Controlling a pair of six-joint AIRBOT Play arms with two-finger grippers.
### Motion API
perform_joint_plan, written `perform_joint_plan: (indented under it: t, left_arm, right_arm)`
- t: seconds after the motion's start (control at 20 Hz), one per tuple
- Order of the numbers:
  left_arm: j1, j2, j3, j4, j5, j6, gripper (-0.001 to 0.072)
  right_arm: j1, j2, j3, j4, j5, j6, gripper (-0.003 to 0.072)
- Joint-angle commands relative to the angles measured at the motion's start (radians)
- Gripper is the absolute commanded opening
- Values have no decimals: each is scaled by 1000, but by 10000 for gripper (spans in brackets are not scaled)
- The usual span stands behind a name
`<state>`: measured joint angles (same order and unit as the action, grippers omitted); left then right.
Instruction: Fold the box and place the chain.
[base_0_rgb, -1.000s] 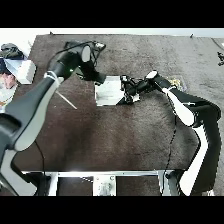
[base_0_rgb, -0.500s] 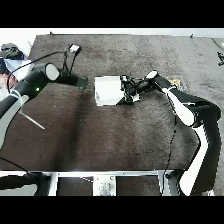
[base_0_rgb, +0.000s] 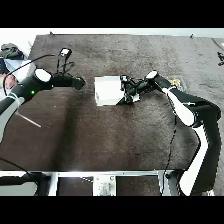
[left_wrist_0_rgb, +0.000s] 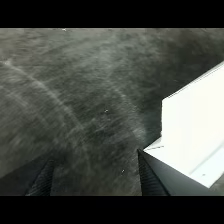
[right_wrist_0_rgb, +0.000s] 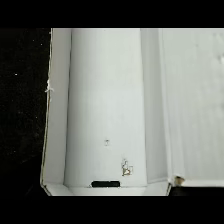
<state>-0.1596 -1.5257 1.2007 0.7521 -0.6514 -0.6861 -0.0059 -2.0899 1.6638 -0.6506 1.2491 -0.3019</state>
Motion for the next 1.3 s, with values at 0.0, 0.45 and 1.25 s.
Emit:
perform_joint_plan:
  t: [0.0,0.45,1.25]
  left_arm:
    - [102,-143,116,-367,-290,457,564]
    - [89,-400,253,-333,-566,1028,720]
    - [19,-439,243,-320,-603,1139,720]
  right_arm:
    - [0,0,0,0,1,0,431]
    - [0,0,0,0,1,0,430]
    - [0,0,0,0,1,0,430]
